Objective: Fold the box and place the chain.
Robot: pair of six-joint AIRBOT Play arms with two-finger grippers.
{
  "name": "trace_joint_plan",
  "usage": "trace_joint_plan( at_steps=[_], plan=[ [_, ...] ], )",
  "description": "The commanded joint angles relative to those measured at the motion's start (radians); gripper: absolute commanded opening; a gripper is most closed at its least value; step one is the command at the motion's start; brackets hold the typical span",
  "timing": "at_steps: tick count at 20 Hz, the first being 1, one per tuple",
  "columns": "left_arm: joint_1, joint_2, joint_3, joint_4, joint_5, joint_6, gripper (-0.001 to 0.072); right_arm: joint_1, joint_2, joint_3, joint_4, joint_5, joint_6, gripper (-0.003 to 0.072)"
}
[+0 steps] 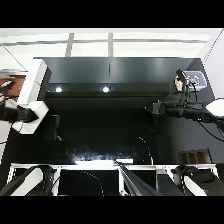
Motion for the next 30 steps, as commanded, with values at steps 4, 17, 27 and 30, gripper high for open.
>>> trace_joint_plan(
  at_steps=[4,17,27,30],
  plan=[
    [0.309,0.014,-0.019,-0.009,0.117,0.14,0.0054,0.0,0.001,0.001,-0.002,-0.038,-0.001,0.0032],
    [0.207,-0.134,-0.019,-0.132,0.34,0.407,0.0247,0.0,0.001,0.001,-0.002,-0.031,0.0,0.0032],
    [0.185,-0.143,0.004,-0.212,0.325,0.39,0.071,0.0,0.001,0.001,0.006,-0.029,0.012,0.0032],
    [0.161,-0.098,0.008,-0.297,0.331,0.318,0.0709,0.0,0.001,0.001,0.009,-0.023,0.023,0.0033]
  ],
)
